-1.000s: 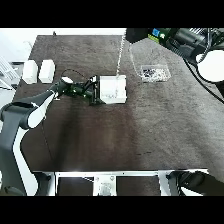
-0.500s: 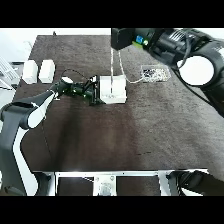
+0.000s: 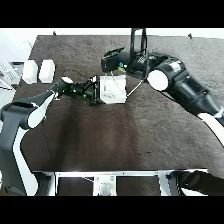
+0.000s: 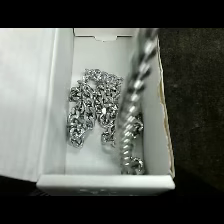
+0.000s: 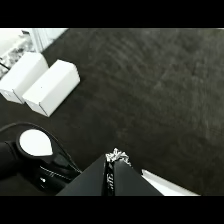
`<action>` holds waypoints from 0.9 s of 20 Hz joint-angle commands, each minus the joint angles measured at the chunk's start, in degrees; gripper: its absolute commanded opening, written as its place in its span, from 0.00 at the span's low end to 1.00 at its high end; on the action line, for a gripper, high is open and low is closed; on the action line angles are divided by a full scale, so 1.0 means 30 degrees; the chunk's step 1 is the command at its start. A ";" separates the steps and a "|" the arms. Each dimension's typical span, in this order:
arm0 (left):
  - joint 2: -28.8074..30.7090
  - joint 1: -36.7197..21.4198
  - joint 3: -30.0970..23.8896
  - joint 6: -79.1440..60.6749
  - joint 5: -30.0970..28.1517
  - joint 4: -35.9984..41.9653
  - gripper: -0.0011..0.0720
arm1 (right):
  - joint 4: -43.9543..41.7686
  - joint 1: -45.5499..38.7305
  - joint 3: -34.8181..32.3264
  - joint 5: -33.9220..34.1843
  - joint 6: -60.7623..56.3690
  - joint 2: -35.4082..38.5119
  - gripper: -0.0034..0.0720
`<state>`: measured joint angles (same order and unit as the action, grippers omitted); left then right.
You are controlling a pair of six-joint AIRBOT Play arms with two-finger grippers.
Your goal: Fold the box and place the chain.
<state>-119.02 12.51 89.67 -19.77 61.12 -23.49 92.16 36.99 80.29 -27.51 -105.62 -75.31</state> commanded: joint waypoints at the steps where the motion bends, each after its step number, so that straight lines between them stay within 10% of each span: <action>1: -0.0007 -0.0022 0.0000 -0.0007 -0.0007 -0.0007 0.74 | 0.0015 -0.0277 -0.0605 -0.0036 -0.1064 -0.1326 0.05; 10: -0.0007 -0.0022 0.0000 -0.0007 -0.0015 -0.0007 0.74 | -0.1224 -0.2310 -0.3898 0.1275 -0.1872 -0.4415 0.07; 13: -0.0007 -0.0022 0.0000 -0.0007 -0.0015 -0.0007 0.74 | -0.1173 -0.2426 -0.3898 0.0262 -0.1661 -0.4874 0.71; 18: -0.0007 -0.0022 0.0000 -0.0007 -0.0007 -0.0007 0.74 | 0.0554 -0.3920 -0.3898 -0.1770 -0.1581 -0.3614 0.72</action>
<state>-119.02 12.51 89.67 -19.77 61.10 -23.49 90.35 27.51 68.75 -28.75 -110.59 -87.68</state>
